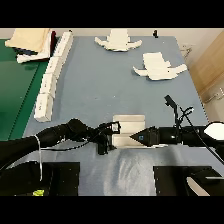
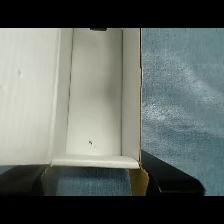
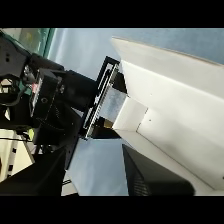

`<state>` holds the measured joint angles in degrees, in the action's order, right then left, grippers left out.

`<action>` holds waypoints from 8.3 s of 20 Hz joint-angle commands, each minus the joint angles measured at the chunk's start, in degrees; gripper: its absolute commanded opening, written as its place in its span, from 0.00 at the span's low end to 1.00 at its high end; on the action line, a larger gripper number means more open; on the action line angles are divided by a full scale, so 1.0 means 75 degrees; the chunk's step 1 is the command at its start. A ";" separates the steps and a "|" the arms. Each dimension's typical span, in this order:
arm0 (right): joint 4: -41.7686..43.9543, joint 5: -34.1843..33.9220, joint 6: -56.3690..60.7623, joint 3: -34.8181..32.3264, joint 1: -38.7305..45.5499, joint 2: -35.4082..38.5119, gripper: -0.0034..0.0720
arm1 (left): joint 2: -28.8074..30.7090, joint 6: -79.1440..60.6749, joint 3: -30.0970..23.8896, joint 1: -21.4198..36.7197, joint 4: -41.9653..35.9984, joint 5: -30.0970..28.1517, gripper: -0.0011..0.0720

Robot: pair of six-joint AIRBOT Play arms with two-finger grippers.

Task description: Fold the box.

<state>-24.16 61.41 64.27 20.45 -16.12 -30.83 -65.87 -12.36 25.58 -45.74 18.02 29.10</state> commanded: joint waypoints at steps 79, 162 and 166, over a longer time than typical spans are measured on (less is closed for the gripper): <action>-0.4074 -0.1460 -0.6525 -0.0093 -0.1058 -0.1271 0.26 | 0.0000 -0.0003 0.0009 0.0003 0.0003 -0.0003 0.64; -0.7513 -0.0525 0.8020 0.1594 -0.3133 -0.3101 0.53 | 0.0003 0.0000 0.0009 0.0003 0.0003 -0.0003 0.64; -0.8437 0.0356 0.8967 0.2218 -0.3654 -0.3762 0.53 | 0.0003 -0.0003 0.0009 0.0003 0.0003 -0.0003 0.64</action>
<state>-81.12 59.79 124.16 34.06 -40.16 -55.81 -65.84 -12.38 25.61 -45.74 18.00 29.12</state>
